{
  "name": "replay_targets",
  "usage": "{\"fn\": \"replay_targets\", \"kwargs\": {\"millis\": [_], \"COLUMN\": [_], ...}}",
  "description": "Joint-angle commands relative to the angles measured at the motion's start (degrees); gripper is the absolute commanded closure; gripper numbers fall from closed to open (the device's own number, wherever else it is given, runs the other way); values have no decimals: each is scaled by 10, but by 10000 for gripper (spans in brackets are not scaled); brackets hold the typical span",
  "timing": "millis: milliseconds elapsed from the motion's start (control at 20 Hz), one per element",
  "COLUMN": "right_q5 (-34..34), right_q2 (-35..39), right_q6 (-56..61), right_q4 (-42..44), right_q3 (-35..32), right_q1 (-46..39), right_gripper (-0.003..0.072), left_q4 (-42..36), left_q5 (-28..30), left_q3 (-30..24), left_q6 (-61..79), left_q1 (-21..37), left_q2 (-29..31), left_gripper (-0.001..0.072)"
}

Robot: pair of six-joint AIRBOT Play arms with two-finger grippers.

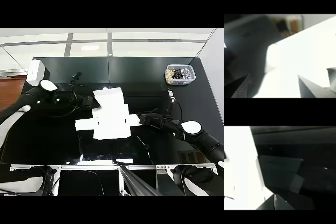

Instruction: Fold the box and place the chain.

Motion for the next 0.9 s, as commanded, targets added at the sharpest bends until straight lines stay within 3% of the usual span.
{"fn": "replay_targets", "kwargs": {"millis": [0, 100, 200, 350, 450, 500, 600, 650, 700, 750, 850], "right_q5": [-5, 0, -1, 3, 3, 3, 3, 3, 3, 5, 51], "right_q2": [0, 0, 0, 0, 0, 0, 0, 0, 0, 0, 0], "right_q6": [0, 0, 0, 0, 0, 0, 0, 0, 0, 0, 14], "right_q4": [2, 2, 2, 2, 2, 2, 1, -1, -3, -7, -48], "right_q3": [-1, -1, -1, -1, -1, -1, -1, -1, -1, 0, 18], "right_q1": [11, 11, 11, 11, 11, 11, 11, 11, 10, 6, -26], "right_gripper": [669, 669, 669, 669, 669, 669, 666, 522, 103, -32, -30], "left_q4": [-90, -111, -88, -6, 3, 3, 5, 5, 6, 8, 17], "left_q5": [-95, -156, -226, -271, -315, -326, -324, -321, -323, -327, -328], "left_q3": [47, 74, 107, 145, 165, 171, 172, 174, 177, 182, 189], "left_q6": [99, 172, 206, 217, 218, 220, 242, 249, 250, 250, 224], "left_q1": [2, 0, 2, 4, 4, 3, 3, 4, 5, 6, 7], "left_q2": [-84, -116, -141, -170, -195, -204, -208, -208, -208, -208, -196], "left_gripper": [4, 11, 78, 333, 375, 489, 593, 684, 686, 687, 689]}}
